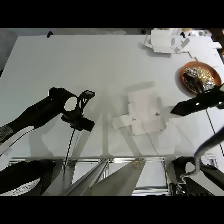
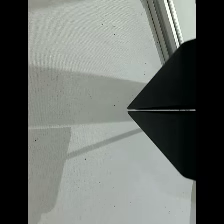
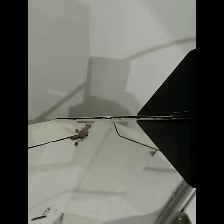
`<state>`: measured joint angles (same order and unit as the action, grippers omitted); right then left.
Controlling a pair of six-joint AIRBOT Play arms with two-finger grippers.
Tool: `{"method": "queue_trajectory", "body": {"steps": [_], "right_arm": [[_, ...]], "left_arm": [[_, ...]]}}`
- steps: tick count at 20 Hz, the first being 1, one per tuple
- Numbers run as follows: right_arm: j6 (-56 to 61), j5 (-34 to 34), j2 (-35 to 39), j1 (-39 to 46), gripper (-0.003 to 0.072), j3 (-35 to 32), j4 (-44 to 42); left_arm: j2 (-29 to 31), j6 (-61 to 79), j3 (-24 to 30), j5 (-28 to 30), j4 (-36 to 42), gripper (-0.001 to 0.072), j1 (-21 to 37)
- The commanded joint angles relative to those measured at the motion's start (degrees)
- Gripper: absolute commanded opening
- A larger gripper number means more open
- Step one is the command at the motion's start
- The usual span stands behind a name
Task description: Fold the box and place the chain.
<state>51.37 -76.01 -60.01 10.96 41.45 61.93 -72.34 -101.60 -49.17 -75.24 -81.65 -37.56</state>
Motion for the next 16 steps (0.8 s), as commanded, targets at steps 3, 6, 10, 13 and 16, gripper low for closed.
{"method": "queue_trajectory", "body": {"steps": [3, 6, 10, 13, 16], "right_arm": [[9.3, 10.2, 10.1, -15.8, 0.0016, -12.2, -3.8], [13.6, 13.3, 10.9, -23.1, 0.0017, -14.2, -3.7], [17.9, 17.4, 10.9, -30.8, 0.0017, -14.3, -3.6], [21.8, 20.9, 10.9, -32.3, 0.0017, -14.3, -3.4], [25.0, 22.5, 10.9, -32.3, 0.0017, -14.3, -3.3]], "left_arm": [[0.0, 0.0, 0.0, 0.0, 0.0, 0.0010, 0.0], [0.0, 0.0, 0.0, 0.0, 0.0, 0.0010, 0.0], [0.0, 0.0, 0.0, 0.0, 0.0, 0.0010, 0.0], [0.0, 0.0, 0.0, 0.0, 0.0, 0.0010, 0.0], [0.0, 0.0, 0.0, 0.0, 0.0, 0.0010, 0.0]]}}
